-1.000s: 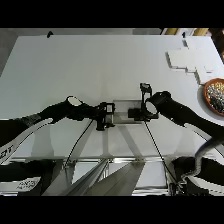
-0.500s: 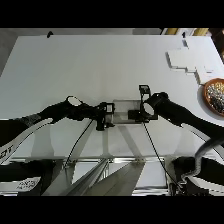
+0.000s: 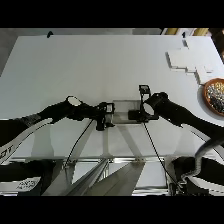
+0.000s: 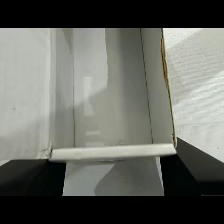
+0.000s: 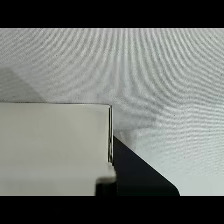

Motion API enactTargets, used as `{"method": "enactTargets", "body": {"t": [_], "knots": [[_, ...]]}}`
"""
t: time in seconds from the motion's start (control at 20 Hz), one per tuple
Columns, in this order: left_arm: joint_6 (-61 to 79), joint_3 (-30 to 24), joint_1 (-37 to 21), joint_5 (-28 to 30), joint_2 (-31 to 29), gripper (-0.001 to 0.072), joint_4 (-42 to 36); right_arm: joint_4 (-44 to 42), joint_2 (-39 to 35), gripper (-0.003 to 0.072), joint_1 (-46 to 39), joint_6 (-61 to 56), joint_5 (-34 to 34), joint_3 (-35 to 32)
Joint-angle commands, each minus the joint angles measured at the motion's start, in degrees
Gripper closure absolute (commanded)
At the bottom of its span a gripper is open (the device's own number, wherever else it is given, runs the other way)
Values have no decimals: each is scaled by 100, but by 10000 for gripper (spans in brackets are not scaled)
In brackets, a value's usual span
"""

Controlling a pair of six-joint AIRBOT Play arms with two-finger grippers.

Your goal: Fold the box and place the chain.

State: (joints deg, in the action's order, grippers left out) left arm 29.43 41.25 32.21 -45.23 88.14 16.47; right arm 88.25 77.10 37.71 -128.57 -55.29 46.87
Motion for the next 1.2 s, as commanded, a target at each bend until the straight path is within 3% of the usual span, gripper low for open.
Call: {"method": "enactTargets", "body": {"t": [0.0, 0.1, 0.15, 0.25, 0.4, 0.5, 0.75, 0.9, 1.0, 1.15], "knots": [[13, 0, 2, 0, -2, 700, -2, -37, 0, 672, 7, 9, 20, 4], [13, 0, 2, 2, -2, 700, -2, -37, -55, 668, 7, 160, 24, 4], [13, 0, 2, 2, -2, 700, -2, -33, -118, 617, 7, 409, 11, 4], [13, 0, 2, 2, -2, 700, -2, 9, -299, 441, 7, 876, -109, 4], [13, 0, 2, 2, -2, 700, -2, 146, -673, 340, 7, 1370, -398, 2], [13, 0, 2, 2, -2, 700, -2, 162, -988, 201, 7, 1738, -612, 2], [13, 0, 2, 2, -2, 700, -2, 31, -2415, 259, 0, 2393, -1412, 52], [13, 0, 2, 2, -2, 700, -2, 960, -3182, 268, -208, 2559, -2044, 557], [13, 0, 2, 2, -2, 700, -2, 1353, -3331, 223, -916, 2846, -2245, 1062], [13, 0, 2, 2, -2, 700, -2, 1325, -3318, 224, -2406, 3407, -1941, 1539]]}}
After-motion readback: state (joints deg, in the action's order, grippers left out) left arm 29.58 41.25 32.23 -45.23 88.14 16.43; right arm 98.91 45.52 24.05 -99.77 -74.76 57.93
